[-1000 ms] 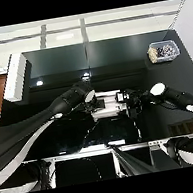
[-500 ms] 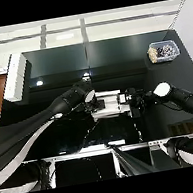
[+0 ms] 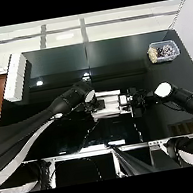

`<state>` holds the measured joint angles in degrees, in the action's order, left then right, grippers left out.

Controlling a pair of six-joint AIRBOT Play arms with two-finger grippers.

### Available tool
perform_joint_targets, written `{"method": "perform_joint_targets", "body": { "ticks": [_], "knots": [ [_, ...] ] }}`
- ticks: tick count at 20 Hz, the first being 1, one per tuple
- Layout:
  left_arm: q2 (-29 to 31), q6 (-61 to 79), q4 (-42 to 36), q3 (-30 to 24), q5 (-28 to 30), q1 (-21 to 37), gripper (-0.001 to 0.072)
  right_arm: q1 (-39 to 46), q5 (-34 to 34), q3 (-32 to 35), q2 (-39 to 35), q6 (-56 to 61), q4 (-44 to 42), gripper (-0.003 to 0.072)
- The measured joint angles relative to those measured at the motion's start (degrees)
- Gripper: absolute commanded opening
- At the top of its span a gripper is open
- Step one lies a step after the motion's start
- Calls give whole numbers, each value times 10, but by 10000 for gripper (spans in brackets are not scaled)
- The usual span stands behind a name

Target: Fold the box and place the chain.

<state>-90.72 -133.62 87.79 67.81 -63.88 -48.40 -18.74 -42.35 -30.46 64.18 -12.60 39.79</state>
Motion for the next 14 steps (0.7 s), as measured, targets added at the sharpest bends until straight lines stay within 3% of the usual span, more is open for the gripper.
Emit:
{"method": "perform_joint_targets", "body": {
  "ticks": [9,10,11,13,14],
  "knots": [
    [0,2,-1,0,-2,0,28,-24,16,0,29,28,-99,243],
    [0,1,-2,0,-2,0,28,-25,18,0,31,35,-103,383],
    [0,1,-2,0,-2,0,29,-26,18,0,31,38,-105,454],
    [0,0,-2,0,-1,0,29,-26,20,0,33,46,-107,443],
    [0,0,-2,0,-1,0,29,-27,21,0,34,48,-107,255]
  ]
}}
